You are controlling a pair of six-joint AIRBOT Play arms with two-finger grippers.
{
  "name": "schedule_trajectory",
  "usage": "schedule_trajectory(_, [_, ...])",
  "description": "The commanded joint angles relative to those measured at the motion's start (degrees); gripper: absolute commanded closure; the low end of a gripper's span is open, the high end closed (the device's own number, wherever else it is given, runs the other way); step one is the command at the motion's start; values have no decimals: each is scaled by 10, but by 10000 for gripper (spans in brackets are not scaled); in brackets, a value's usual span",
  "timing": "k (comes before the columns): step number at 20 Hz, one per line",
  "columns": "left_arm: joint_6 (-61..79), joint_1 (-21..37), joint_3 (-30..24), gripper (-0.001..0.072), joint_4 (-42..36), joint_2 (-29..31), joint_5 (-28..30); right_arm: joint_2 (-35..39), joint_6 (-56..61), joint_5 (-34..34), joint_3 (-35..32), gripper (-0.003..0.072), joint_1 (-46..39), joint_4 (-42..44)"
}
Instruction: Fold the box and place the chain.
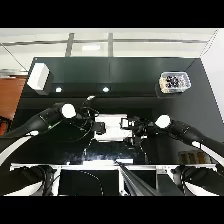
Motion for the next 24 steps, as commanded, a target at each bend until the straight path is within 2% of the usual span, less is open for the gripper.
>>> schedule_trajectory(1, [-157,-58,40,40,147,-3,-40,0,0,0,0,212,0,0])
schedule_trajectory(2, [-197,-73,47,116,176,-5,-53,0,0,0,0,212,0,0])
schedule_trajectory(3, [-237,-86,51,243,203,-5,-63,0,0,0,0,212,0,0])
schedule_trajectory(4, [-266,-96,54,293,216,-5,-66,0,0,0,0,212,0,0])
schedule_trajectory(8, [-348,-128,65,305,220,-12,-89,0,0,0,0,212,0,0])
schedule_trajectory(11, [-438,-159,70,314,254,-14,-91,0,0,0,0,212,0,0])
schedule_trajectory(12, [-461,-166,70,359,266,-14,-92,0,0,0,0,212,0,0])
schedule_trajectory(14, [-487,-170,70,383,278,-15,-89,0,0,0,0,212,0,-1])
schedule_trajectory(15, [-489,-170,70,448,278,-15,-80,0,0,0,0,212,0,-1])
schedule_trajectory(18, [-496,-168,70,453,280,-15,-59,0,0,1,0,212,0,-1])
schedule_trajectory(22, [-496,-168,70,457,280,-16,-60,0,0,1,0,212,0,-1])
schedule_trajectory(24, [-495,-168,70,485,280,-16,-62,0,0,1,0,212,0,-1])
